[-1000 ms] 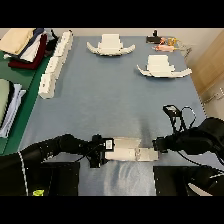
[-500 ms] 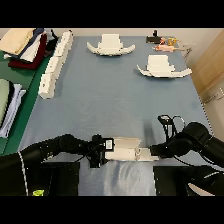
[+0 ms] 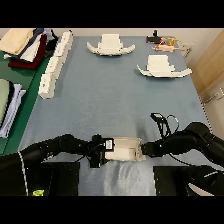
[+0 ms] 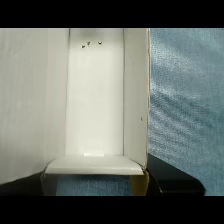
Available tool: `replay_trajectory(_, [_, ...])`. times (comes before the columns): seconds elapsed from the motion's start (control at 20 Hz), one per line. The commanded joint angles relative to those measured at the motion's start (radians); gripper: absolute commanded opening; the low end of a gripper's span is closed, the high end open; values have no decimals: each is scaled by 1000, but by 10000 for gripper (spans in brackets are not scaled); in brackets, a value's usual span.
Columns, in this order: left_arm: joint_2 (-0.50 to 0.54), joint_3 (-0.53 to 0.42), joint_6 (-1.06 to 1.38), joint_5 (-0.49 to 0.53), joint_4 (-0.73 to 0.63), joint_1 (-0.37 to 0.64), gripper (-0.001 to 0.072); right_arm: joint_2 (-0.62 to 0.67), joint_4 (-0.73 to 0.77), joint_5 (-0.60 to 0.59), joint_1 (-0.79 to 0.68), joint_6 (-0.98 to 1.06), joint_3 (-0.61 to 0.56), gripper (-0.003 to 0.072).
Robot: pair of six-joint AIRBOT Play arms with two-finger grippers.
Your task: Fold the box.
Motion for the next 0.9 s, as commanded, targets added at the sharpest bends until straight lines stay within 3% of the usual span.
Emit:
replay_trajectory(0.0, [0, 0, 0, 1, 0, -1, 532, 10, 30, 5, 2, -25, 58, 205])
replay_trajectory(0.05, [0, 0, 0, 0, 0, -1, 532, 10, 31, 6, 2, -35, 66, 234])
replay_trajectory(0.35, [0, 0, 0, 0, 0, -1, 531, -25, 65, 4, 17, -53, 64, 237])
replay_trajectory(0.45, [0, 0, 0, 0, 0, -1, 531, -47, 66, 8, 41, -52, 64, 419])
replay_trajectory(0.85, [0, 0, 0, 0, 0, -1, 531, -162, 56, 55, 68, -52, 75, 415])
